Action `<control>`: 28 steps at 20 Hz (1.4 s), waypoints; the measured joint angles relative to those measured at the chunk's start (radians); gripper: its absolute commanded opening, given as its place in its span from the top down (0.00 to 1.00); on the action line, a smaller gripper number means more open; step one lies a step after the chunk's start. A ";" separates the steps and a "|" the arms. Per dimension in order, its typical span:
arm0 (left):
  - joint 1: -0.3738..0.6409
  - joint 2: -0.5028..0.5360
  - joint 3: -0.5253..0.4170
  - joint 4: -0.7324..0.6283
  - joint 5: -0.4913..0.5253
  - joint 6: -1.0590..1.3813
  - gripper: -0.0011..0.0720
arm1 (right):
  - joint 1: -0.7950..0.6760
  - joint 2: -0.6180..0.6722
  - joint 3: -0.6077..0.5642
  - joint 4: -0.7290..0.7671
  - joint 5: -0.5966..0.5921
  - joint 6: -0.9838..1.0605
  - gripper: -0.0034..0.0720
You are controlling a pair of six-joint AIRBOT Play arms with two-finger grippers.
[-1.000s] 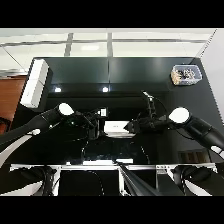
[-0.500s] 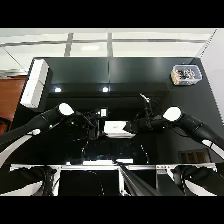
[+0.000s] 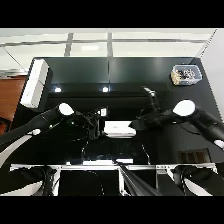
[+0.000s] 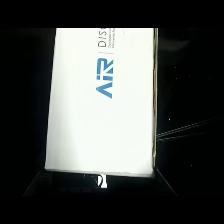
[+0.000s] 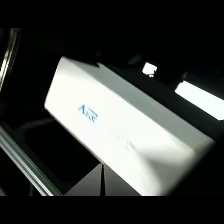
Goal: Fold the box and place the chain.
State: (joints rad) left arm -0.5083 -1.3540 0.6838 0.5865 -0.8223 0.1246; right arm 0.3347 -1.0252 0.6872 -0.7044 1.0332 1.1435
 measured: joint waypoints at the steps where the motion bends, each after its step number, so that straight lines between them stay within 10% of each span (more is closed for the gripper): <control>1: 0.000 0.000 0.000 0.000 0.000 -0.001 0.38 | -0.035 0.034 0.009 -0.031 0.023 0.013 0.93; 3: 0.000 0.002 0.000 0.000 0.003 -0.004 0.36 | -0.112 0.099 0.019 -0.152 0.090 0.061 0.93; 5: -0.001 0.015 0.000 0.012 0.005 -0.024 0.00 | -0.177 0.146 0.024 -0.304 0.136 0.135 0.93; 16: -0.010 0.161 0.185 0.206 -0.101 -0.424 0.01 | -0.268 0.198 0.004 -0.595 0.147 0.322 0.93; 28: -0.215 -0.092 0.385 0.266 -0.105 -0.523 0.01 | -0.270 0.198 -0.037 -0.585 0.083 0.354 0.93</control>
State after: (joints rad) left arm -0.7235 -1.4456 1.0687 0.8520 -0.9272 -0.3981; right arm 0.0650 -0.8276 0.6498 -1.2896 1.1160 1.4975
